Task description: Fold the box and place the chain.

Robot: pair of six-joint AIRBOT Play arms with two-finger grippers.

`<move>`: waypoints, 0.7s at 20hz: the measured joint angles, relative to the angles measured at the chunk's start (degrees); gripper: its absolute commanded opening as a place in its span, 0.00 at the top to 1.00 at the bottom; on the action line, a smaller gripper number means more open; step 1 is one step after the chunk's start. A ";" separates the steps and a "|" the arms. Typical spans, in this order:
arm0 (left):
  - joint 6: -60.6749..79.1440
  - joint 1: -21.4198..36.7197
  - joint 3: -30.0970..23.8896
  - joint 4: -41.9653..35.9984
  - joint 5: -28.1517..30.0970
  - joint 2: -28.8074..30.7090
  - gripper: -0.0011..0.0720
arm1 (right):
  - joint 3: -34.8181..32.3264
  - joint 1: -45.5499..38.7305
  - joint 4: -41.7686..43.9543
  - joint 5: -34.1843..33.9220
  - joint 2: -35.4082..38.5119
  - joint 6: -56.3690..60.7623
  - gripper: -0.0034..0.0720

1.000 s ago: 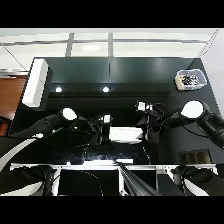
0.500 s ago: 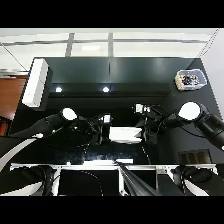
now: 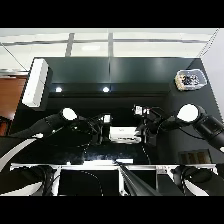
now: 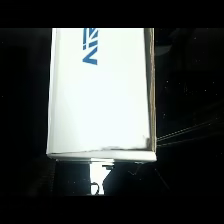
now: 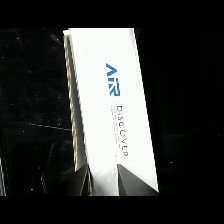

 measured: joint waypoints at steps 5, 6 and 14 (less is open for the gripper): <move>0.07 0.00 0.00 0.00 0.00 0.00 0.51 | -0.17 0.00 0.00 -0.02 0.00 0.17 0.69; 0.07 0.00 0.00 0.00 0.00 0.00 0.51 | -0.20 0.00 0.00 0.00 0.00 0.17 0.69; 0.09 0.00 0.00 0.00 0.00 0.00 0.51 | -0.50 0.00 0.02 0.17 0.00 0.15 0.69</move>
